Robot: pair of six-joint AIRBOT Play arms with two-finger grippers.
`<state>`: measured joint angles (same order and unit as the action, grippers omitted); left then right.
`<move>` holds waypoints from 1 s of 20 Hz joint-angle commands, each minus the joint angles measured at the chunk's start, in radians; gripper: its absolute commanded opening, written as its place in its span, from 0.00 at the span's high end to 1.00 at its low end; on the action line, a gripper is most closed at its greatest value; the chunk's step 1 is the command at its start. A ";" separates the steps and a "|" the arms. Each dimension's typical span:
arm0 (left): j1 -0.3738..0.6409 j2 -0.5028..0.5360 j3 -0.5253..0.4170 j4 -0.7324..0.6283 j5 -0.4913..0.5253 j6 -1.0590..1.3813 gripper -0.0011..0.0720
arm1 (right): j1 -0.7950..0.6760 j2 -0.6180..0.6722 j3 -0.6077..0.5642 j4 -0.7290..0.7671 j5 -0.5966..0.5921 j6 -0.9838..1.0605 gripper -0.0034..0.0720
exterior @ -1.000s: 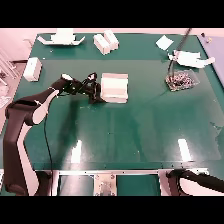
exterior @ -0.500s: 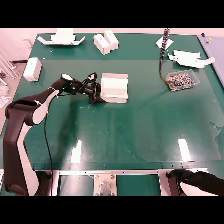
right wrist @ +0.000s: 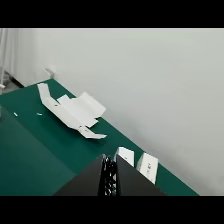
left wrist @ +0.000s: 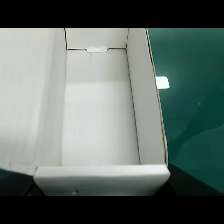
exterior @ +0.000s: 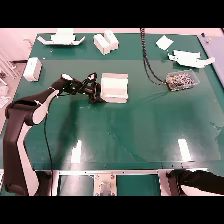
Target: Fold the box and place the chain.
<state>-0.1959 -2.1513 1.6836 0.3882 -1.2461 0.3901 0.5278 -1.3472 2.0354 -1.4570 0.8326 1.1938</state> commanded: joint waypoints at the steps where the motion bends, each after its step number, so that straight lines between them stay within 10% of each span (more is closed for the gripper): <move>1: 0.001 0.000 0.000 0.000 0.000 0.000 0.44 | 0.037 -0.033 -0.001 0.051 -0.010 -0.001 0.94; 20: 0.001 0.000 0.000 0.000 0.000 0.000 0.44 | 0.078 -0.069 -0.295 0.158 0.034 0.071 0.94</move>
<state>-0.1959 -2.1513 1.6836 0.3878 -1.2461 0.3904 0.6060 -1.4158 1.8030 -1.3258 0.8902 1.2552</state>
